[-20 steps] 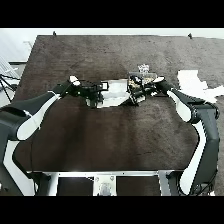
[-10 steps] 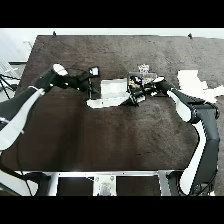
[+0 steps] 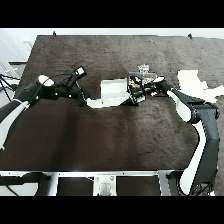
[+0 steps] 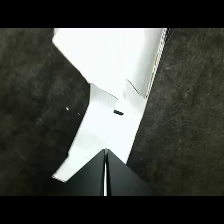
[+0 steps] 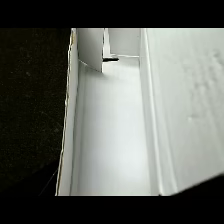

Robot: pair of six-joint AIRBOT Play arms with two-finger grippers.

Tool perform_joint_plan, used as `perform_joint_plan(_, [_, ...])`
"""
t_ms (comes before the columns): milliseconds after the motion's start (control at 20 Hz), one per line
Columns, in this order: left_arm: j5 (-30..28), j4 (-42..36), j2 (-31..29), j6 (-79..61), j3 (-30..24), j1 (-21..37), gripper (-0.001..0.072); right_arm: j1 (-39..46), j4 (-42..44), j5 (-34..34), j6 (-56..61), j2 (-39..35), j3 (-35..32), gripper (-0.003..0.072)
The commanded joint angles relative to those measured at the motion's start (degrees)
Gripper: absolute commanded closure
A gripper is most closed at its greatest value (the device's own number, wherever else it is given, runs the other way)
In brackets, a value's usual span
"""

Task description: Fold the box and place the chain.

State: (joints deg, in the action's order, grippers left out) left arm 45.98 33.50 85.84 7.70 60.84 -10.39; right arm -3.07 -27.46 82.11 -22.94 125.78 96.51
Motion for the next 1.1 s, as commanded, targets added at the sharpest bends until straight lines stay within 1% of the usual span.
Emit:
perform_joint_plan(0, [-6.1, -8.5, -1.0, 3.3, -5.9, 0.2, 0.0694, 0.0, 0.0, 0.0, 0.0, 0.0, 0.0, 0.025])
perform_joint_plan(50, [-6.7, -10.3, -1.0, 4.0, -6.3, 0.2, 0.0694, 0.0, 0.0, 0.0, 0.0, 0.0, 0.0, 0.0251])
perform_joint_plan(150, [-6.2, -11.6, -1.1, 5.7, -6.3, 1.0, 0.0693, 0.0, 0.0, 0.0, 0.0, 0.0, 0.0, 0.0251])
perform_joint_plan(300, [-3.3, -13.2, -2.3, 6.2, -6.3, 3.8, 0.0693, 0.0, 0.0, 0.0, 0.0, 0.0, 0.0, 0.0251])
perform_joint_plan(350, [-2.8, -13.4, -2.4, 8.0, -6.3, 4.9, 0.0693, 0.0, 0.0, 0.0, 0.0, 0.0, 0.0, 0.025])
perform_joint_plan(400, [-2.4, -13.4, -2.4, 13.0, -6.5, 6.4, 0.0692, 0.0, 0.0, 0.0, 0.0, 0.0, 0.0, 0.0251])
perform_joint_plan(450, [-2.4, -13.0, -1.9, 21.9, -6.7, 8.1, 0.0691, 0.0, 0.0, 0.0, 0.0, 0.0, 0.0, 0.0251])
perform_joint_plan(500, [-1.0, -12.0, -1.1, 29.0, -6.6, 9.6, 0.069, 0.0, 0.0, 0.0, 0.0, 0.0, 0.0, 0.0251])
perform_joint_plan(600, [5.8, -6.4, 1.1, 31.9, -5.0, 11.2, 0.0691, 0.0, 0.0, 0.0, 0.0, 0.0, 0.0, 0.0251])
perform_joint_plan(650, [5.2, -4.3, 1.9, 33.5, -4.4, 11.1, 0.0691, 0.0, 0.0, 0.0, 0.0, 0.0, 0.0, 0.0251])
perform_joint_plan(750, [1.7, -1.3, 2.6, 38.2, -3.8, 10.8, 0.069, 0.0, 0.0, 0.0, 0.0, 0.0, 0.0, 0.0251])
perform_joint_plan(800, [2.4, 0.1, 3.3, 39.9, -3.3, 10.9, 0.0691, 0.0, 0.0, 0.0, 0.0, 0.0, 0.0, 0.025])
perform_joint_plan(900, [6.3, 1.4, 5.1, 42.8, -2.2, 10.8, 0.0691, 0.0, 0.0, 0.0, 0.0, 0.0, 0.0, 0.0251])
perform_joint_plan(1050, [7.3, -1.3, 7.5, 45.3, -2.0, 10.7, 0.0691, 0.0, 0.0, 0.0, 0.0, 0.0, 0.0, 0.025])
